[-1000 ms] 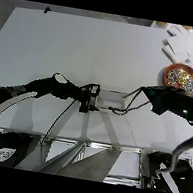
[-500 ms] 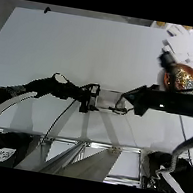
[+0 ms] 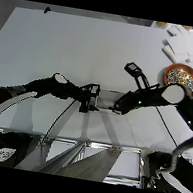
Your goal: Fold the box and place the chain.
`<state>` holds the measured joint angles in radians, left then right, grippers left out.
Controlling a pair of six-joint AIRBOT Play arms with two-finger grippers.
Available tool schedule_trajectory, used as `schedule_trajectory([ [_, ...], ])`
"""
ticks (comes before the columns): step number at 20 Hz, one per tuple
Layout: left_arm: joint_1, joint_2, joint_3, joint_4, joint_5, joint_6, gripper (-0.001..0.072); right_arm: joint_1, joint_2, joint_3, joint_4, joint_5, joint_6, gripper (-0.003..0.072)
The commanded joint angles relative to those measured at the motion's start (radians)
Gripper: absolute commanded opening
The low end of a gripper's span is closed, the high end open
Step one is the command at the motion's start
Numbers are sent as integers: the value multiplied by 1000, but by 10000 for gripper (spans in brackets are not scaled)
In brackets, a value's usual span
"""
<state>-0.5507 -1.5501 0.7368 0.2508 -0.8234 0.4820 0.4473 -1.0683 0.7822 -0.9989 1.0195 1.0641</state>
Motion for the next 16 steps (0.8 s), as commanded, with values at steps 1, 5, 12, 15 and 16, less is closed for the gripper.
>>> schedule_trajectory([
  [1, 0, 0, 0, 0, 0, 0, 207, 25, -57, 0, -45, -9, 12, 59],
  [5, 0, 0, 0, 0, 0, 0, 207, -42, -5, 0, -51, 45, 4, 232],
  [12, 0, 0, 0, 0, 0, 0, 207, -314, 104, -3, -27, 236, -510, 133],
  [15, 0, 0, 0, 0, 0, 0, 207, -354, 103, -44, -34, 244, -759, 111],
  [16, 0, 0, 0, 0, 0, 0, 207, -354, 99, -65, -37, 240, -826, 112],
])
